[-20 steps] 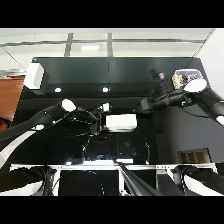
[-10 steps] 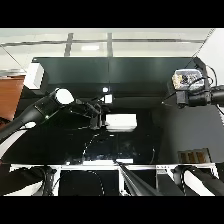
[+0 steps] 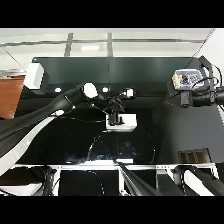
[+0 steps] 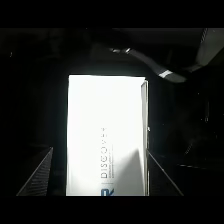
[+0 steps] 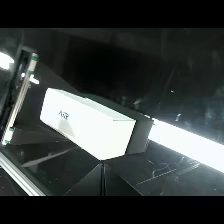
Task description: Fold the box and place the chain.
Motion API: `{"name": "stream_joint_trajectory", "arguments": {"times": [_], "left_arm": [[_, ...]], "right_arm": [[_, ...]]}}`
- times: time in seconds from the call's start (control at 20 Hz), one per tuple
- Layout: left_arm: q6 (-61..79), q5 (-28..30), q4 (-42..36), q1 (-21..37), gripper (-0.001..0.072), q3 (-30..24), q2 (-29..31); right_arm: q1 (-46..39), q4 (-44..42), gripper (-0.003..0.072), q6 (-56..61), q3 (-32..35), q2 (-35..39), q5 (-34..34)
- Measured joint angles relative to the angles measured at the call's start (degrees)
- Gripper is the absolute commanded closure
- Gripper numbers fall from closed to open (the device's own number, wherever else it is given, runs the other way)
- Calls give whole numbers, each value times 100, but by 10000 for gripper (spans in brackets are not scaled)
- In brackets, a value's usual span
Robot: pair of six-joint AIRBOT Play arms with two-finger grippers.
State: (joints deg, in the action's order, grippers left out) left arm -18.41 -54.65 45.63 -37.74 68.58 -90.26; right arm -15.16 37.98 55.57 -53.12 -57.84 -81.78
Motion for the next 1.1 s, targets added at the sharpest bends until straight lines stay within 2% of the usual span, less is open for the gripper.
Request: {"name": "stream_joint_trajectory", "arguments": {"times": [0.35, 1.0, 1.05, 1.1], "left_arm": [[-111, -345, -2, -177, 2, 87, -149], [-70, -31, 863, -614, 4, 94, -210], [-63, 44, 892, -634, 19, 94, -245], [-66, 109, 940, -658, 173, 94, -284]], "right_arm": [[-4, 4, 672, -120, 0, 0, 101], [-4, 11, 672, -142, 0, 0, 125], [-4, 11, 672, -142, 0, 0, 125], [-4, 11, 672, -142, 0, 0, 129]]}}
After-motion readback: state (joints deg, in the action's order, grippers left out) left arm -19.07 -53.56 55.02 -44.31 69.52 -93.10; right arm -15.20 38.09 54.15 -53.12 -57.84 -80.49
